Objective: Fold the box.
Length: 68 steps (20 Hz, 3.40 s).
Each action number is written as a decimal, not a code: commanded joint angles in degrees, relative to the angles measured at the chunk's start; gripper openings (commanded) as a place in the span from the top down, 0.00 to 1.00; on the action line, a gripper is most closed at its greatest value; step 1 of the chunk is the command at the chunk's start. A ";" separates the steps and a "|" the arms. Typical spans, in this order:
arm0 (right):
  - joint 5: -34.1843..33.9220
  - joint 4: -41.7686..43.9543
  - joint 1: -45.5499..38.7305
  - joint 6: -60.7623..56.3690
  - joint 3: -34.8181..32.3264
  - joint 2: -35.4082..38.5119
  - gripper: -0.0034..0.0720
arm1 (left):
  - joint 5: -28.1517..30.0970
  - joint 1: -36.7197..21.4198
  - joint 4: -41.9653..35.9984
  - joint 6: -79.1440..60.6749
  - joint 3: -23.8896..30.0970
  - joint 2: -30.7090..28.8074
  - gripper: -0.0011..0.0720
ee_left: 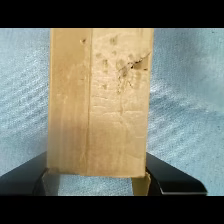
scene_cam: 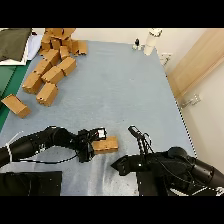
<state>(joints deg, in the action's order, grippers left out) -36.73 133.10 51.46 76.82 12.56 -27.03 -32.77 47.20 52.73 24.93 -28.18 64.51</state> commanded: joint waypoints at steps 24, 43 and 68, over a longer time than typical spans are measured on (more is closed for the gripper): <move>27.28 11.13 3.32 0.24 -3.21 -12.02 0.95 | -0.28 -0.04 0.00 0.00 0.04 -0.02 0.35; -20.70 -50.86 -19.98 -41.11 10.82 5.90 0.95 | 5.70 -0.04 0.00 0.00 0.04 0.13 0.35; -15.41 -53.40 -20.50 -41.18 10.80 -1.25 0.95 | -24.61 -43.25 32.85 52.76 -5.16 -25.57 0.35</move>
<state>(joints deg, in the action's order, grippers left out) -53.15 80.27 30.96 35.53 23.31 -28.23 -53.08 12.38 83.64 72.44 -33.98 40.25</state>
